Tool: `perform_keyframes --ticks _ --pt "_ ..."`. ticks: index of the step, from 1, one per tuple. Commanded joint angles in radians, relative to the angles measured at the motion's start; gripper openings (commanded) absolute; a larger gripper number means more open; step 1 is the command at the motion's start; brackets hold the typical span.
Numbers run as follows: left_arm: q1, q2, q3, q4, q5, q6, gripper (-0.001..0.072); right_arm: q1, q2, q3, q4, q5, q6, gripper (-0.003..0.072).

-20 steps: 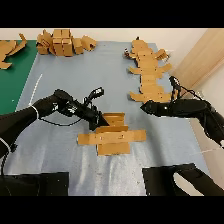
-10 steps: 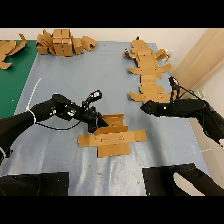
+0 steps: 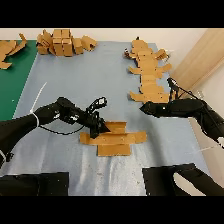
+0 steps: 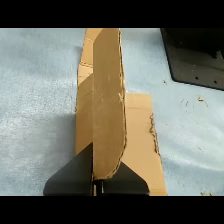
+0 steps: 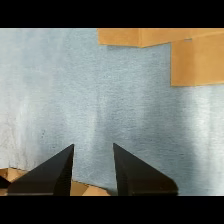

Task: Fold the box.

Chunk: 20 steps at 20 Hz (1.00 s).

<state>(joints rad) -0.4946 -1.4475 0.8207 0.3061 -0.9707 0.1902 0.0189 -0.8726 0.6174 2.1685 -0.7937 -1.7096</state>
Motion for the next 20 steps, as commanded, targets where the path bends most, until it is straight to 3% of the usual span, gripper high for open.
perform_keyframes --ticks 1,14,16,20 --pt "0.004 0.006 -0.005 0.004 0.019 -0.007 0.0014 0.001 -0.001 0.000 -0.008 -0.002 0.000 0.0356" --pt "0.046 0.030 -0.008 -0.017 0.018 -0.025 0.0014 0.001 -0.001 0.000 -0.007 -0.011 0.000 0.0342" --pt "0.046 0.031 -0.009 -0.018 0.017 -0.027 0.0014 0.001 -0.001 0.000 -0.011 -0.029 -0.001 0.0003" --pt "0.046 0.030 -0.008 -0.018 0.018 -0.026 0.0014 0.064 0.058 -0.006 -0.075 -0.116 -0.053 -0.0001"
